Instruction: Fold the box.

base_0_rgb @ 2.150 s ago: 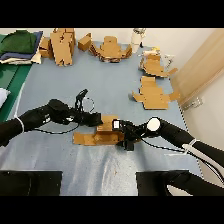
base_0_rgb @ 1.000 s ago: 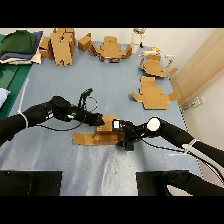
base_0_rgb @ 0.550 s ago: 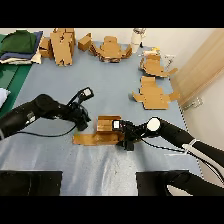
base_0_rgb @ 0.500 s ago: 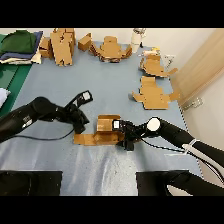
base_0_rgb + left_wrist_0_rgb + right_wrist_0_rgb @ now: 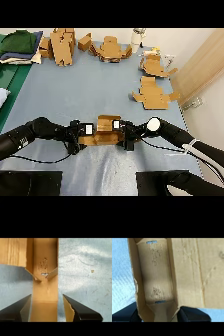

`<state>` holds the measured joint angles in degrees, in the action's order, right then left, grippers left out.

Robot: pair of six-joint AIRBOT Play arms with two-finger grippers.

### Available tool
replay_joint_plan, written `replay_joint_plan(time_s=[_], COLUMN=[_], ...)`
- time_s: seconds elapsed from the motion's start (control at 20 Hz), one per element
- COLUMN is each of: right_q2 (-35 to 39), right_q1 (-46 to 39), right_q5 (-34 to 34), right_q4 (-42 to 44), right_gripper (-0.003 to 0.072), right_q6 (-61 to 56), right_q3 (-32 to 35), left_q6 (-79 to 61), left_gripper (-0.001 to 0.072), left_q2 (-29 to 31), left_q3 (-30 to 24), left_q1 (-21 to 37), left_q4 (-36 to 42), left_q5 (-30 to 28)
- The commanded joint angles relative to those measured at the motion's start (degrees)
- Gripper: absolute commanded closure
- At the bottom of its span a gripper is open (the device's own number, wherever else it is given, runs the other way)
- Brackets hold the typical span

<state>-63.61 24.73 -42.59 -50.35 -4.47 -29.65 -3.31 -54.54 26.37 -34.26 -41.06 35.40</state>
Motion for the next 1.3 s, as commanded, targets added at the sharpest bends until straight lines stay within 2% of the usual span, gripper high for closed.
replay_joint_plan(time_s=[0.0, 0.05, 0.1, 0.15, 0.5, 1.1, 1.15, 1.2, 1.25], right_q2=[0.02, 0.02, 0.00, 0.02, 0.02, 0.02, 0.02, 0.02, 0.02], right_q1=[0.04, 0.04, 0.04, 0.04, 0.04, 0.04, 0.04, 0.04, 0.04], right_q5=[-0.04, -0.04, -0.04, -0.04, -0.04, -0.04, -0.04, -0.04, -0.04], right_q4=[-0.07, -0.09, -0.24, -0.33, -0.39, -0.42, -0.39, -0.39, -0.39], right_gripper=[0.0185, 0.0185, 0.0185, 0.0185, 0.0185, 0.0185, 0.0185, 0.0184, 0.0185], right_q6=[0.00, 0.00, 0.00, 0.00, 0.00, 0.00, 0.00, 0.00, 0.00], right_q3=[-0.02, -0.02, -0.02, -0.02, -0.02, -0.02, -0.02, -0.02, -0.02], left_q6=[-1.40, -1.40, -1.38, -1.38, -1.20, -1.20, -1.18, -1.20, -1.25], left_gripper=[0.0116, 0.0140, 0.0341, 0.0421, 0.0421, 0.0425, 0.0434, 0.0593, 0.0615], left_q2=[-0.04, -0.11, -0.13, -0.13, -2.60, -5.46, -5.46, -5.46, -5.49], left_q3=[-0.59, -0.57, -0.48, -0.44, -0.20, 2.86, 2.86, 2.86, 2.86], left_q1=[-3.45, -4.07, -4.42, -4.63, -4.70, -4.70, -4.70, -4.70, -4.70], left_q4=[1.51, 1.53, 1.53, 1.66, 3.82, 8.57, 8.57, 8.57, 8.85], left_q5=[-6.19, -7.08, -7.32, -7.43, -7.78, -3.34, -3.39, -3.41, -3.48])
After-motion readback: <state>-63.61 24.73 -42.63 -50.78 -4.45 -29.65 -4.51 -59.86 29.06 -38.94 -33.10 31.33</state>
